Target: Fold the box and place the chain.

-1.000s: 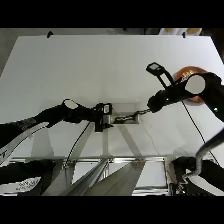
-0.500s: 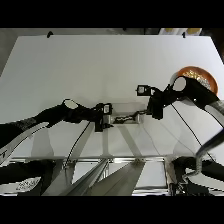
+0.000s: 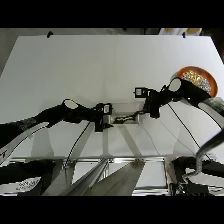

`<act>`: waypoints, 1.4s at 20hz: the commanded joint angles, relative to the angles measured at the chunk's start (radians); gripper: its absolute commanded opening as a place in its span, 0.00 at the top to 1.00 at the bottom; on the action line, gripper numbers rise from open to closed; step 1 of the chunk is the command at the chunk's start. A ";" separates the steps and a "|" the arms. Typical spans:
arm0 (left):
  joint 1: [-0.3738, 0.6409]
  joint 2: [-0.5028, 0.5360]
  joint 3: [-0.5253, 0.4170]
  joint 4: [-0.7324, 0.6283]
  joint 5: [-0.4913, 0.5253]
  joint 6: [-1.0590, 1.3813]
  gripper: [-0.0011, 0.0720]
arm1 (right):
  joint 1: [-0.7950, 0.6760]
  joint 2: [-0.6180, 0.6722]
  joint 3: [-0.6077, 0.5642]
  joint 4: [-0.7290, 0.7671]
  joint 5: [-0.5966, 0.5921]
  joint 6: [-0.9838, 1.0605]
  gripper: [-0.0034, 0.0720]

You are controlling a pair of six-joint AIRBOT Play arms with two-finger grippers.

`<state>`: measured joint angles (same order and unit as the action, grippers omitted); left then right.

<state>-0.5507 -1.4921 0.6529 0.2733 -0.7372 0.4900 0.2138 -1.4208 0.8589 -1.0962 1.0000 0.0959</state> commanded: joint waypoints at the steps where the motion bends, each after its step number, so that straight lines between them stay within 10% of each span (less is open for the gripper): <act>1: 0.000 0.000 0.000 0.000 0.000 0.000 0.45 | -0.001 -0.008 -0.002 0.043 -0.011 -0.012 0.77; 2: 0.000 0.000 0.000 0.000 0.000 0.000 0.45 | -0.001 -0.006 -0.002 0.047 0.002 -0.011 0.93; 13: 0.000 0.000 0.000 0.000 0.000 0.000 0.45 | 0.077 0.356 -0.005 -0.086 0.199 0.625 0.93; 28: 0.000 0.000 0.000 0.000 0.000 0.000 0.45 | 0.496 0.436 -0.005 0.109 -0.224 0.993 0.93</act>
<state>-0.5507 -1.4921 0.6529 0.2733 -0.7372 0.4900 0.6632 -0.9749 0.8532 -1.0176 0.8608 1.0443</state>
